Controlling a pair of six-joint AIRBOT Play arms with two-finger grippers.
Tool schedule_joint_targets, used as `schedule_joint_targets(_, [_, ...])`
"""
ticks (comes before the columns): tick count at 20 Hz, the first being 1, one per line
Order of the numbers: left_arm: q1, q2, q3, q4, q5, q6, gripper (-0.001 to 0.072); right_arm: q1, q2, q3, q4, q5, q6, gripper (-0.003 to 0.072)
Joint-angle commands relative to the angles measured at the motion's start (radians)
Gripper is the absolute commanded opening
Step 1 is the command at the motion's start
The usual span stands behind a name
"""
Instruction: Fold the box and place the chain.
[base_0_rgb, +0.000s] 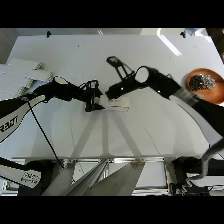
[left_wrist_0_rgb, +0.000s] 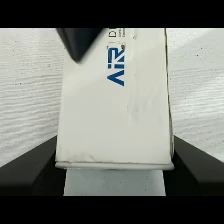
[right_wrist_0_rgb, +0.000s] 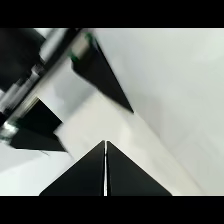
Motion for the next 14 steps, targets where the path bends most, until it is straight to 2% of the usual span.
schedule_joint_targets(1, [0.000, 0.001, 0.000, 0.001, 0.001, 0.002, 0.0374, -0.066, 0.083, -0.003, 0.031, 0.054, -0.084, 0.0008])
schedule_joint_targets(3, [0.000, 0.001, 0.000, 0.001, 0.001, 0.002, 0.0374, -0.113, 0.121, -0.038, 0.072, 0.106, -0.129, 0.0008])
schedule_joint_targets(7, [0.000, 0.001, 0.000, 0.001, 0.001, 0.002, 0.0374, -0.191, 0.149, -0.180, 0.220, 0.171, -0.220, 0.0008])
schedule_joint_targets(14, [0.000, 0.001, 0.000, 0.001, 0.001, 0.002, 0.0374, -0.198, 0.147, -0.353, 0.254, 0.105, -0.251, 0.0006])
